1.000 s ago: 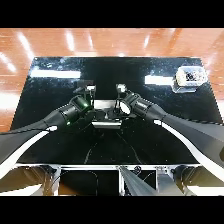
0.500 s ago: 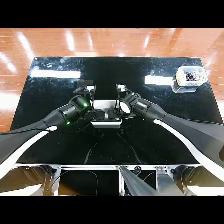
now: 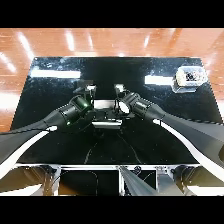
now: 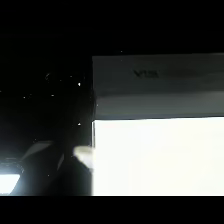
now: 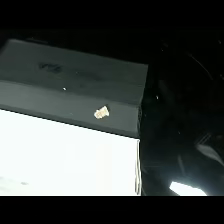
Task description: Fold the box and place the chain.
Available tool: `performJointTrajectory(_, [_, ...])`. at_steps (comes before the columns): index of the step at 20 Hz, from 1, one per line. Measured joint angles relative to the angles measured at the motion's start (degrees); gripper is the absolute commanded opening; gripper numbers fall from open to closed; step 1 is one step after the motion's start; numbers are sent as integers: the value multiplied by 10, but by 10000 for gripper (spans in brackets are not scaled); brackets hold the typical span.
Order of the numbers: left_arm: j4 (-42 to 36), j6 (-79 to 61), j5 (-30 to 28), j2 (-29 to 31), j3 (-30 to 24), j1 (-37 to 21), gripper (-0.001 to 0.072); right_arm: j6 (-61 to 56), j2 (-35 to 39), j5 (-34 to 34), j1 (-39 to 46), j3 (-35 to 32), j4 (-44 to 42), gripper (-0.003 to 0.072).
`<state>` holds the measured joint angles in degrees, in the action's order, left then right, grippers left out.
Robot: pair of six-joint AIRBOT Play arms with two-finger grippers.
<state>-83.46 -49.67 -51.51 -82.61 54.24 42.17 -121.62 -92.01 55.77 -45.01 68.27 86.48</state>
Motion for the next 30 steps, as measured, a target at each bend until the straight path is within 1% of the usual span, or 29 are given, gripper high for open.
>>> performJointTrajectory(1, [-1,-1,0,0,0,0,27,0,0,7,0,3,1,338])
performJointTrajectory(2, [-1,0,0,0,0,0,27,0,0,15,0,7,5,312])
performJointTrajectory(9, [-1,3,-1,0,0,0,27,-16,0,57,-1,46,44,312])
performJointTrajectory(19, [-1,4,-3,0,0,1,27,-39,-18,78,-1,57,69,311])
performJointTrajectory(20, [-1,4,-3,0,0,1,27,-40,-19,81,-1,57,69,297])
performJointTrajectory(21, [-1,4,-3,0,0,1,27,-40,-21,83,-1,58,70,246])
performJointTrajectory(28, [0,5,-4,0,0,1,27,-42,-29,98,-1,59,71,237])
performJointTrajectory(29, [0,5,-4,0,0,1,27,-42,-30,101,-1,59,71,71])
performJointTrajectory(30, [1,5,-4,0,0,1,27,-42,-32,104,-1,59,72,67])
